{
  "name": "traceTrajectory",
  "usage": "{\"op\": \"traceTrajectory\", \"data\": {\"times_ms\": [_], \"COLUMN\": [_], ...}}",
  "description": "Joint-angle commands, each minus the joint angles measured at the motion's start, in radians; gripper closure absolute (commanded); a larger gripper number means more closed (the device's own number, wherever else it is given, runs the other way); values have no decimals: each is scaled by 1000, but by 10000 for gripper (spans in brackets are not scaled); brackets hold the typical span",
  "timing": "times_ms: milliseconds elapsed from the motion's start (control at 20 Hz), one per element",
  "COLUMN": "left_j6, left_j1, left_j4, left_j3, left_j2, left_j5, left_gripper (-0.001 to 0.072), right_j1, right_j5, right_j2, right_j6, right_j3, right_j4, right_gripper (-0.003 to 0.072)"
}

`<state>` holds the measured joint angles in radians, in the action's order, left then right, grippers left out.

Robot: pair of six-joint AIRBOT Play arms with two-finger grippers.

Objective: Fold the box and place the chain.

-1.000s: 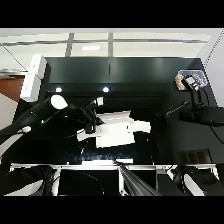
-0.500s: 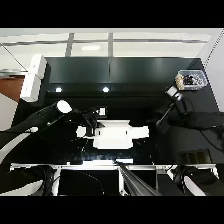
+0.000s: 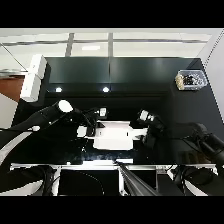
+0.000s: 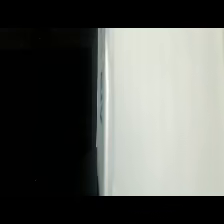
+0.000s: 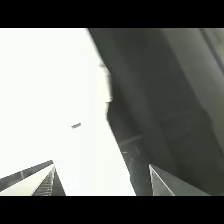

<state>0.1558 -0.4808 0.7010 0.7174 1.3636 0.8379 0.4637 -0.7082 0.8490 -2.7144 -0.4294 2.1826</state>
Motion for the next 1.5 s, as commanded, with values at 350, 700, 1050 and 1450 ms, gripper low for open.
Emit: {"op": "traceTrajectory", "data": {"times_ms": [350,700,1050,1450], "left_j6": [1,1,0,-4], "left_j1": [0,0,0,0], "left_j4": [5,5,5,4], "left_j3": [1,1,1,1], "left_j2": [3,3,8,8], "left_j5": [1,1,1,2], "left_gripper": [677,677,677,677], "right_j1": [146,212,261,261], "right_j5": [2,104,206,206], "right_j2": [121,147,146,64], "right_j6": [-208,-219,-46,0], "right_j3": [11,11,10,5], "right_j4": [-17,28,64,8], "right_gripper": [-12,-11,-11,-11]}}
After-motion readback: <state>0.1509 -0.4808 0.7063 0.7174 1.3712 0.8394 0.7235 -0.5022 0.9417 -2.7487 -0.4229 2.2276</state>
